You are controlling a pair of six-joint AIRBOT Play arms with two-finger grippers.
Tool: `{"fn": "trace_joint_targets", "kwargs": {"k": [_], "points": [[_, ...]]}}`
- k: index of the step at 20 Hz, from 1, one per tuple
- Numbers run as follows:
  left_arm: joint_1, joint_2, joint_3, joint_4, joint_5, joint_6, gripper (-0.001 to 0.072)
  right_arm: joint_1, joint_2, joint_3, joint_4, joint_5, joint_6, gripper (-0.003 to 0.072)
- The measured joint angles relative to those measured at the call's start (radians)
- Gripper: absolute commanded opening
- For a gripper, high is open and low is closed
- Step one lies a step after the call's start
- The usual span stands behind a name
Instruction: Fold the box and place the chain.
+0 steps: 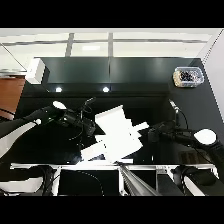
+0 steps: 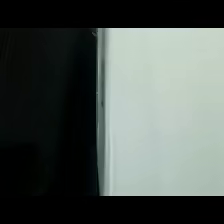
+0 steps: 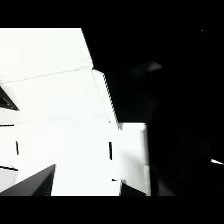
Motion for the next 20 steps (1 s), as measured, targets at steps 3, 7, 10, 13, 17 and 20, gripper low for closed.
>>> {"fn": "trace_joint_targets", "kwargs": {"k": [3, 7, 10, 13, 17, 20], "points": [[0.000, 0.003, 0.017, 0.016, -0.006, 0.006, 0.0025, -0.047, 0.000, 0.073, -0.099, 0.030, 0.000, 0.0691], [-0.001, 0.029, 0.066, 0.075, -0.005, 0.011, 0.0023, -0.129, 0.000, 0.211, -0.296, 0.052, 0.000, 0.0693], [-0.008, 0.073, 0.097, 0.141, 0.025, 0.016, 0.0023, -0.171, 0.000, 0.269, -0.438, 0.043, 0.000, 0.0709], [-0.041, 0.140, 0.109, 0.218, 0.092, 0.057, 0.0022, -0.187, 0.000, 0.291, -0.558, 0.038, 0.000, 0.0708], [-0.126, 0.224, 0.114, 0.354, 0.247, 0.135, 0.0026, -0.195, 0.000, 0.301, -0.641, 0.029, -0.009, 0.0699], [-0.159, 0.244, 0.116, 0.410, 0.326, 0.168, 0.0026, -0.196, 0.000, 0.303, -0.631, 0.014, -0.006, 0.0703]]}}
